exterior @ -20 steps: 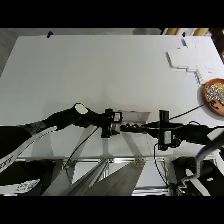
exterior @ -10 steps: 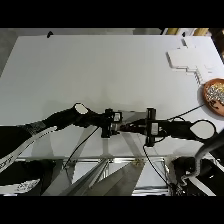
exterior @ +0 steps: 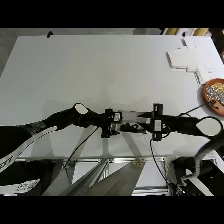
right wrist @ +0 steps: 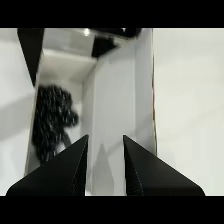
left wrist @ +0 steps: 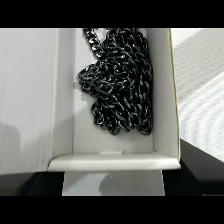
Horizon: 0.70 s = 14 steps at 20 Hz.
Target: Fold the box and place the chain.
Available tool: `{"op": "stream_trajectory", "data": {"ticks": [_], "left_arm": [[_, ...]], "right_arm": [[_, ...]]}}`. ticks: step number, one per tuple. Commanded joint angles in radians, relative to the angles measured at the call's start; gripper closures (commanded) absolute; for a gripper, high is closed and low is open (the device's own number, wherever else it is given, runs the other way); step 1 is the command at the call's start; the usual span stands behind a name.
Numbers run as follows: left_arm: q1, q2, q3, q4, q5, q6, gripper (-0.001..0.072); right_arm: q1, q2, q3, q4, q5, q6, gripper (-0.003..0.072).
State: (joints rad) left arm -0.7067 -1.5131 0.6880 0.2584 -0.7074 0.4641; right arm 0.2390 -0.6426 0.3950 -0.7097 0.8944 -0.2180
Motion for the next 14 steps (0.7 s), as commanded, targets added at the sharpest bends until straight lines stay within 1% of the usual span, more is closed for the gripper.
{"op": "stream_trajectory", "data": {"ticks": [1, 4, 6, 9, 12, 14], "left_arm": [[0.001, 0.000, 0.000, 0.000, 0.000, 0.000, 0.0457], [0.001, 0.000, 0.000, 0.000, 0.000, 0.000, 0.0457], [0.001, 0.000, 0.000, 0.000, 0.000, 0.000, 0.0457], [0.001, 0.000, 0.000, 0.000, 0.000, 0.000, 0.0457], [0.001, 0.000, 0.000, 0.000, 0.000, 0.000, 0.0457], [0.001, 0.000, 0.000, 0.000, 0.000, 0.000, 0.0457]], "right_arm": [[-0.147, 0.015, 0.014, -0.162, 0.109, 0.001, 0.0437], [-0.157, -0.053, 0.014, -0.289, 0.125, 0.011, 0.0438], [-0.157, -0.117, 0.013, -0.339, 0.141, 0.011, 0.0438], [-0.157, -0.198, -0.005, -0.336, 0.137, 0.006, 0.0438], [-0.154, -0.235, -0.016, -0.296, 0.127, -0.016, 0.0440], [-0.126, -0.263, -0.016, -0.263, 0.120, -0.028, 0.0465]]}}
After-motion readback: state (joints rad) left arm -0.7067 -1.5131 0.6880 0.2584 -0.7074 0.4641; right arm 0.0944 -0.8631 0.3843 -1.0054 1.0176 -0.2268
